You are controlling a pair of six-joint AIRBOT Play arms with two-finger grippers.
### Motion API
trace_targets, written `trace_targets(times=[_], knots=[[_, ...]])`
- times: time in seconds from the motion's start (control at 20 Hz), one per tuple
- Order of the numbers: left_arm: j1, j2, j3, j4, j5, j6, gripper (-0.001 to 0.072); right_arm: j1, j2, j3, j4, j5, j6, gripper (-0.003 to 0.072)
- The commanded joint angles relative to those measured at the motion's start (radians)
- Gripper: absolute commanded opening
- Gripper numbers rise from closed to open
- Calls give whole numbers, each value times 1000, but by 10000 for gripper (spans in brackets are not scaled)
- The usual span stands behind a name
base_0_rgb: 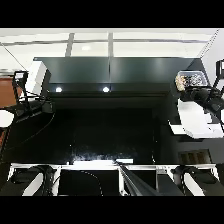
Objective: Fold the box and place the chain.
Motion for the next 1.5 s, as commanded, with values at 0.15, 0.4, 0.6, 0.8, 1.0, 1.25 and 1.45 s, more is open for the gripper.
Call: trace_targets(times=[0.15,0.4,0.6,0.8,1.0,1.25,1.45], knots=[[0,0,0,0,0,0,26,0,1,0,0,0,0,3],[0,0,0,0,0,0,26,0,1,0,0,0,0,3],[0,0,0,0,2,0,26,0,1,0,0,0,0,3],[0,0,0,1,133,1,26,0,1,0,0,0,0,3],[0,0,0,0,214,1,27,0,0,0,3,-110,0,3],[0,-2,0,-3,306,0,26,0,0,0,6,-117,0,3],[-18,-45,0,-288,285,1,26,-6,0,0,-54,-262,-10,4]])
